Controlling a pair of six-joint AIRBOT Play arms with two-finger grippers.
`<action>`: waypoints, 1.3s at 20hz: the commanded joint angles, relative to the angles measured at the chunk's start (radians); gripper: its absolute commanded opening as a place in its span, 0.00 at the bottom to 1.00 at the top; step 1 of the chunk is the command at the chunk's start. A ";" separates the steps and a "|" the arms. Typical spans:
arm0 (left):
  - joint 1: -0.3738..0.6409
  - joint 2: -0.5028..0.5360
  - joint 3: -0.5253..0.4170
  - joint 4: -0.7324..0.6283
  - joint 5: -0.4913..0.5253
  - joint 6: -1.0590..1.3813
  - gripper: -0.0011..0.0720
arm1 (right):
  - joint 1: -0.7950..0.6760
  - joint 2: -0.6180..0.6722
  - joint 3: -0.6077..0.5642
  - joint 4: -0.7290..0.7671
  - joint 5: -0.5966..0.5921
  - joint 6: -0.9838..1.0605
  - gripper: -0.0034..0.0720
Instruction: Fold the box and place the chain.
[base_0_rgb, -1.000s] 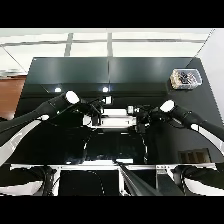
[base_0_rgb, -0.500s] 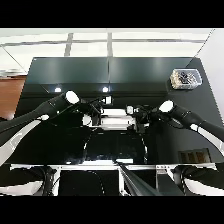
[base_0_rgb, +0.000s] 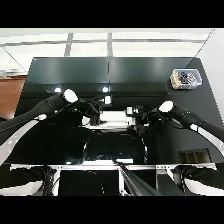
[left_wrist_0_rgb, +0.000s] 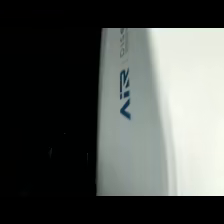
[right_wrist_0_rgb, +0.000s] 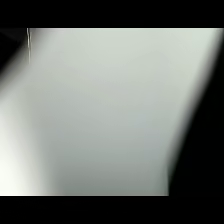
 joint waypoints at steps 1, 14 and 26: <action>0.000 0.088 0.014 0.150 -0.097 -0.131 1.00 | 0.001 0.000 0.000 0.002 -0.003 0.006 0.67; -0.040 0.193 -0.126 -0.183 -0.260 -0.546 0.05 | 0.000 0.000 0.000 0.005 -0.003 0.005 0.36; 0.000 0.129 -0.090 -0.167 0.302 -0.472 0.06 | 0.000 0.000 0.000 0.005 -0.003 0.005 0.35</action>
